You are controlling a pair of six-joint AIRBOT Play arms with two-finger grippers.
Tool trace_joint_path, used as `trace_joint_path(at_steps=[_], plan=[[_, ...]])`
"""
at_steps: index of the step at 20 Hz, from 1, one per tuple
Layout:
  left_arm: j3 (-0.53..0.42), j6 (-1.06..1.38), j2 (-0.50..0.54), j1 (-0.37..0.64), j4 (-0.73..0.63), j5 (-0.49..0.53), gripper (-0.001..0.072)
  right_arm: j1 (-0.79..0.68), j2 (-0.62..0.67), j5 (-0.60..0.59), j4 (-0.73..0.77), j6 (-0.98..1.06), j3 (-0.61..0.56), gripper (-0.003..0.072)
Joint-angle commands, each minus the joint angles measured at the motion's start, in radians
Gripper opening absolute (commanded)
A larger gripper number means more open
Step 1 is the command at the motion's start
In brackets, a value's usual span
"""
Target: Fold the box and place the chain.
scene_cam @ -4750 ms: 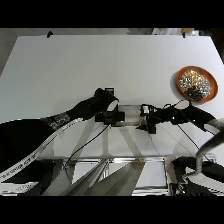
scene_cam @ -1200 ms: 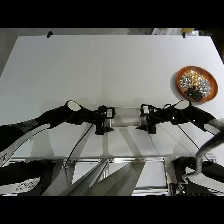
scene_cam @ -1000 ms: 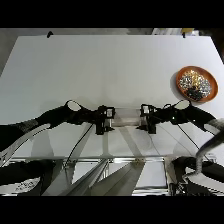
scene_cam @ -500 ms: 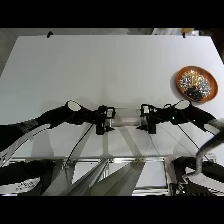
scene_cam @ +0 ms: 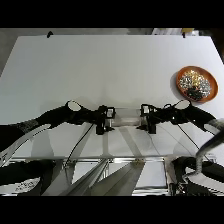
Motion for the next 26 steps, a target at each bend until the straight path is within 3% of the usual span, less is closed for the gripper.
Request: trace_joint_path(at_steps=[1,2,4,5,13,16,21,24,25,26], plan=[[0.000,0.000,-0.001,0.000,0.000,0.000,0.0256,0.001,0.000,0.019,0.005,0.013,0.001,0.0407],[0.000,0.000,-0.001,0.000,0.000,0.000,0.0256,0.000,0.000,0.022,-0.004,0.014,0.001,0.0410],[0.000,0.000,-0.001,0.000,0.000,0.000,0.0256,0.000,0.011,0.011,-0.038,0.038,0.001,0.0638],[0.000,0.000,-0.001,0.000,0.000,0.000,0.0256,0.000,0.027,-0.002,-0.050,0.084,0.001,0.0691],[0.000,0.000,-0.001,0.000,0.000,0.001,0.0256,0.000,0.206,0.050,-0.461,0.513,0.001,0.0686],[0.000,0.000,-0.001,0.000,0.000,0.000,0.0256,-0.018,0.297,0.061,-0.580,0.614,0.001,0.0578],[0.000,0.000,-0.001,0.000,0.000,0.000,0.0256,-0.147,0.502,0.122,-0.459,0.631,0.001,0.0563],[0.000,0.000,-0.001,0.000,0.000,0.000,0.0256,-0.154,0.540,0.144,-0.199,0.627,0.000,0.0551],[0.000,0.000,-0.001,0.000,0.000,0.000,0.0256,-0.154,0.536,0.148,-0.110,0.610,0.000,0.0497],[0.000,0.000,-0.001,0.000,0.000,0.000,0.0256,-0.154,0.529,0.151,-0.040,0.565,0.000,0.0490]])
